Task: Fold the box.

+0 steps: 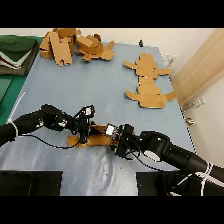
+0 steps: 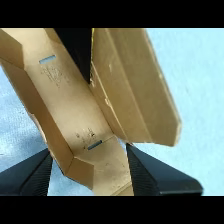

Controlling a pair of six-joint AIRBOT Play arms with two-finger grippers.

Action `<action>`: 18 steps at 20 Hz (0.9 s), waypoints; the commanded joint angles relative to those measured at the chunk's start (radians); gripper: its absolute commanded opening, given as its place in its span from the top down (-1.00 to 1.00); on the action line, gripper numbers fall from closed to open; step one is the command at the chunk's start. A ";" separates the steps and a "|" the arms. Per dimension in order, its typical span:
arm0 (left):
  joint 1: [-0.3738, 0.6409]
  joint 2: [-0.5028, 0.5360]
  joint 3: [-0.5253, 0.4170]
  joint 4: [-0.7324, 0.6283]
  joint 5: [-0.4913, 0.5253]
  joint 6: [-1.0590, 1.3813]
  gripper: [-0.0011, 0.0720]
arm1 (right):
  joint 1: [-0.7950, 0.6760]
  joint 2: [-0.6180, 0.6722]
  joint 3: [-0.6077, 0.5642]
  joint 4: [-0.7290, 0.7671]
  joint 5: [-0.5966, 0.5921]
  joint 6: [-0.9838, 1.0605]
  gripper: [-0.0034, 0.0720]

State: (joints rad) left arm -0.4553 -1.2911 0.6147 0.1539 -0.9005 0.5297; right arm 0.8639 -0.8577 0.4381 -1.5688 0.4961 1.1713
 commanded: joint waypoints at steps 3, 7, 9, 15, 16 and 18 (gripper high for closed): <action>0.000 0.000 0.001 0.000 0.000 0.001 0.93 | -0.006 0.048 0.001 0.105 0.012 -0.048 -0.99; 0.000 0.000 0.001 0.000 0.000 0.001 0.93 | 0.015 0.071 0.001 0.115 0.071 -0.048 -0.99; 0.000 0.000 0.001 0.000 0.000 0.001 0.93 | 0.014 0.066 0.001 0.082 0.069 -0.049 -0.99; 0.000 0.000 0.001 0.000 0.000 0.001 0.93 | 0.008 0.045 0.001 0.001 0.019 -0.111 -0.99; 0.000 0.000 0.001 0.000 0.000 0.001 0.93 | 0.008 0.045 0.001 0.002 0.017 -0.130 -0.99; 0.000 0.000 0.001 0.000 0.000 0.001 0.93 | 0.008 0.044 0.001 0.003 0.018 -0.166 -0.99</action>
State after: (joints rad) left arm -0.4553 -1.2911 0.6147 0.1539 -0.9009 0.5304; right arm 0.8726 -0.8120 0.4385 -1.5509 0.5243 1.0481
